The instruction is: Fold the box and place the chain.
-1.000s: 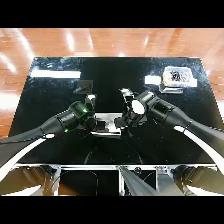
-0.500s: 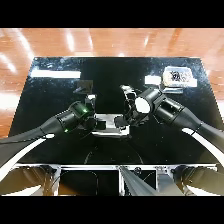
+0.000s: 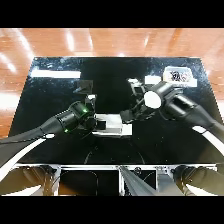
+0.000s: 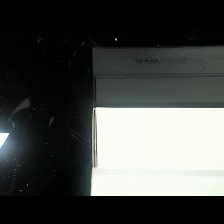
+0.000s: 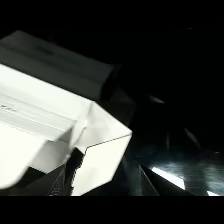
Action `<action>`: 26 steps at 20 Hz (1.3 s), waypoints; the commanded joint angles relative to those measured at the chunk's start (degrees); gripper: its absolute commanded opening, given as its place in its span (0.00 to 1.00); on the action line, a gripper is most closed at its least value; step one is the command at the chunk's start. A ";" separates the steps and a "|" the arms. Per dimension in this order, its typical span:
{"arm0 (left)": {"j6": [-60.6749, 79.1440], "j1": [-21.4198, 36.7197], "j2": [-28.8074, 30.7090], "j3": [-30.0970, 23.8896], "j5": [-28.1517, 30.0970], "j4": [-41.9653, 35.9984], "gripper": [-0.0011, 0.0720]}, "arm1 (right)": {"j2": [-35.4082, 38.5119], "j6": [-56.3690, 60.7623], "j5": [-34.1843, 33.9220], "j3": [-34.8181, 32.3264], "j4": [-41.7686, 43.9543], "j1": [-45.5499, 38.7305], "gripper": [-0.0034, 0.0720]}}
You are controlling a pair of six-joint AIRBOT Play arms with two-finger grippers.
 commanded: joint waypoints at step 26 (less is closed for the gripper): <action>0.00 -0.04 0.00 0.00 0.09 0.04 0.05 | 3.41 -10.25 -19.58 -21.59 24.48 -8.48 0.77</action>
